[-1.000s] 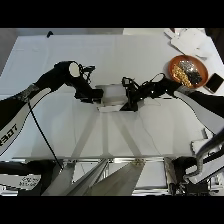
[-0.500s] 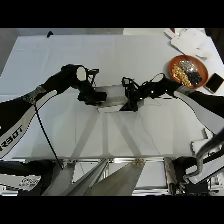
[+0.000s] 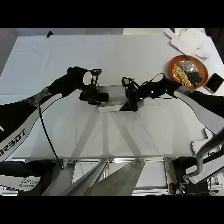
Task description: Fold the box and place the chain.
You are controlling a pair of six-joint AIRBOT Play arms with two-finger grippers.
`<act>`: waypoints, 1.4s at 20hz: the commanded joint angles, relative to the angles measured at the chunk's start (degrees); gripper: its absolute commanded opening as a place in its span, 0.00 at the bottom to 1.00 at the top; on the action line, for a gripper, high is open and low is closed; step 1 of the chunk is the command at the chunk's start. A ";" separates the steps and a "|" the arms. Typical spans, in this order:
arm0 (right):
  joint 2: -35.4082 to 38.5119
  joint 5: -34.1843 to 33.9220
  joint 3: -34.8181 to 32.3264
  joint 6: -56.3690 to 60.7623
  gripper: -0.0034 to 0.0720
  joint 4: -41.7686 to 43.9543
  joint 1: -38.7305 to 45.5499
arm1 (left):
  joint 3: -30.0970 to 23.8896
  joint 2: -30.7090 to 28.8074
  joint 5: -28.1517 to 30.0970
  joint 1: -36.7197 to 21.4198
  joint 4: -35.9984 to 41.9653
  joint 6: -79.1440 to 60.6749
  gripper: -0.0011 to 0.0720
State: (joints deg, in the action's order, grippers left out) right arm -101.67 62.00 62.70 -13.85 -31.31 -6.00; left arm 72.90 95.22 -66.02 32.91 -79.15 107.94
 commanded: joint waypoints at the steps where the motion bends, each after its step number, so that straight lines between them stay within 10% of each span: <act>1: 0.00 0.11 0.02 -0.13 0.75 0.07 0.00 | 0.02 -0.02 1.07 0.44 -0.13 0.07 0.02; 3: 0.00 0.11 0.02 -0.13 0.75 0.07 0.00 | 0.02 -0.15 1.01 0.39 -0.11 0.07 0.17; 4: 0.00 0.11 0.02 -0.13 0.75 0.07 0.00 | 0.02 -0.35 1.03 0.33 0.04 0.09 0.41; 6: 0.00 0.11 0.02 -0.13 0.75 0.07 0.00 | 0.02 -1.09 1.11 0.15 -0.11 0.04 0.50; 14: 0.00 0.11 0.02 -0.13 0.75 0.07 0.00 | 0.02 -1.33 1.66 0.44 1.73 2.67 0.49; 28: 0.00 0.11 0.02 -0.13 0.75 0.07 0.00 | 0.02 1.75 1.11 2.56 -2.38 7.82 0.02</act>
State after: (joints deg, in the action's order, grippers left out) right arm -101.67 62.11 62.65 -13.85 -31.29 -5.96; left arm 72.93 96.82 -65.23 35.40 -80.82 115.52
